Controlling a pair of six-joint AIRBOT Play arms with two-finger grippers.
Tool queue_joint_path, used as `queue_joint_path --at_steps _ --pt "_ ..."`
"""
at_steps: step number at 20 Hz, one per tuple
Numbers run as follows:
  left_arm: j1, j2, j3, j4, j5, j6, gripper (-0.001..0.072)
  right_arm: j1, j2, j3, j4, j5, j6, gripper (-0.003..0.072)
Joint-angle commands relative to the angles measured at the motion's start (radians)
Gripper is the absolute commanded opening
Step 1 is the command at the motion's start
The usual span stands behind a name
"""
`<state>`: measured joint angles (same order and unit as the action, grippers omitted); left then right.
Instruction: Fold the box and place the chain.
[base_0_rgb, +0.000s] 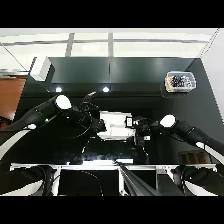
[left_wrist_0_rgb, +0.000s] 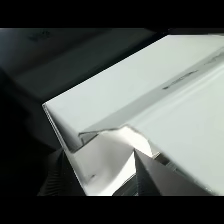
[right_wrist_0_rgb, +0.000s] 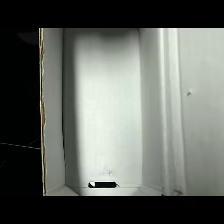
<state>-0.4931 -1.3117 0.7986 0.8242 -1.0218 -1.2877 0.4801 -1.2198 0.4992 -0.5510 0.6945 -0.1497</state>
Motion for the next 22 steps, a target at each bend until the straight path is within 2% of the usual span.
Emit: queue_joint_path --at_steps 1,5,10,17,18,19,20,22 --pt "-0.018 -0.001 0.006 0.027 0.021 -0.07 0.0509 0.0 0.0 0.0 0.0 0.0 0.0 0.0234" --pt "-0.056 0.0 0.006 0.055 0.041 -0.128 0.0508 0.0 0.0 0.0 0.0 0.0 0.0 0.0234" --pt "-0.155 -0.003 0.033 0.292 0.077 -0.403 0.0508 0.0 0.0 0.0 0.0 0.0 0.0 0.0234" --pt "-0.331 -0.018 0.136 0.643 0.043 -0.803 0.0494 0.0 0.0 0.0 0.0 0.0 0.0 0.0234" --pt "-0.352 -0.025 0.151 0.678 0.014 -0.854 0.0456 0.0 0.0 0.0 0.0 0.0 0.0 0.0234" --pt "-0.368 -0.033 0.164 0.697 -0.013 -0.882 0.0372 0.0 0.0 0.0 0.0 0.0 0.0 0.0234" --pt "-0.38 -0.041 0.175 0.706 -0.032 -0.892 0.0339 0.0 0.0 0.0 0.0 0.0 0.0 0.0234" --pt "-0.393 -0.06 0.188 0.723 -0.09 -0.929 0.0339 0.0 0.0 0.0 0.0 0.0 0.0 0.0234"
